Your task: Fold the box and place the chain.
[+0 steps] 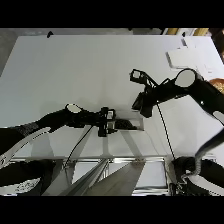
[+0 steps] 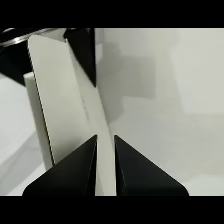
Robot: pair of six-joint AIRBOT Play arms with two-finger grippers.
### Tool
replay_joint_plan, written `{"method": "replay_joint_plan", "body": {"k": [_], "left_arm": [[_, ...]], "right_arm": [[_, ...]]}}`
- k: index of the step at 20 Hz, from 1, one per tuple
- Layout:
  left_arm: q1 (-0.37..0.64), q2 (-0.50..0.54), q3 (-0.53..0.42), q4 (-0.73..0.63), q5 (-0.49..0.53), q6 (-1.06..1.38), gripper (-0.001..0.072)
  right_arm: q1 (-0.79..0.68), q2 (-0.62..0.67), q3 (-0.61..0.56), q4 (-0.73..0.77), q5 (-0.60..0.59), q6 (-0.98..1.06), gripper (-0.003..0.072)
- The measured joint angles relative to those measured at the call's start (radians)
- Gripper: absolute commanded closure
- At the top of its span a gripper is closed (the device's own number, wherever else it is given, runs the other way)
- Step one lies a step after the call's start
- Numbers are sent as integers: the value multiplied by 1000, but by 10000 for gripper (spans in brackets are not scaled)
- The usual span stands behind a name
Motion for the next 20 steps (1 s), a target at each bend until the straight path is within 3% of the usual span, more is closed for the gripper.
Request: {"method": "replay_joint_plan", "body": {"k": [9, 17, 20], "left_arm": [[0, 0, 0, 0, 0, 0, 681], [0, 0, 0, 0, 0, 0, 681], [0, 0, 0, 0, 0, 0, 681]], "right_arm": [[50, 270, -305, -5, -193, -268, 448], [83, 307, -367, 32, -184, -315, 423], [110, 309, -370, 28, -180, -317, 381]]}}
